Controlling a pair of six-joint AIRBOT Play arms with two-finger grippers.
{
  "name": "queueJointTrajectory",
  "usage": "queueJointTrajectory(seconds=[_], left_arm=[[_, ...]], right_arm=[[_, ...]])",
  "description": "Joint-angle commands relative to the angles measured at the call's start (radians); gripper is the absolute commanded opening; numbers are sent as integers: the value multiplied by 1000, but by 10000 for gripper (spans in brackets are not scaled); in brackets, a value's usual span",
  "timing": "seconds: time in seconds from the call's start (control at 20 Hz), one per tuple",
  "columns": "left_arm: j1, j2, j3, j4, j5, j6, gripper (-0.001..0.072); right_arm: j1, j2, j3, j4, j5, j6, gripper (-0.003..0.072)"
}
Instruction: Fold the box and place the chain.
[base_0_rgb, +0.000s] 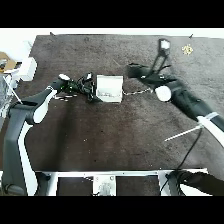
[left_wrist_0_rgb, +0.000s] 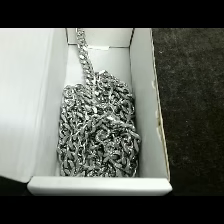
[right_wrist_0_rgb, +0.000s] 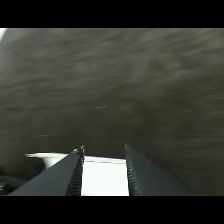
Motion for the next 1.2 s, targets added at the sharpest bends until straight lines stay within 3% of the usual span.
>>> queueJointTrajectory(seconds=[0.0,0.15,0.3,0.45,0.6,0.8,0.9,0.95,1.0,1.15], left_arm=[[0,0,0,0,0,0,353],[0,0,0,0,1,0,353],[0,0,0,0,1,0,353],[0,0,0,0,1,0,353],[0,0,0,0,1,0,353],[0,0,0,0,0,0,353],[0,0,0,0,1,0,353],[0,0,0,0,1,0,352],[0,0,0,0,0,0,353],[0,0,0,0,0,0,353]], right_arm=[[-137,66,-29,-88,262,-1,304],[-214,-13,-146,-82,227,36,304],[-266,-162,-209,-47,99,83,304],[-268,-282,-200,57,-57,82,304],[-258,-330,-144,106,-126,82,303],[-256,-409,-70,229,-128,93,302],[-252,-433,-29,228,-128,85,134],[-251,-435,-15,228,-127,85,101],[-249,-427,-10,229,-126,85,0],[-204,-305,-10,228,-84,11,-1]])
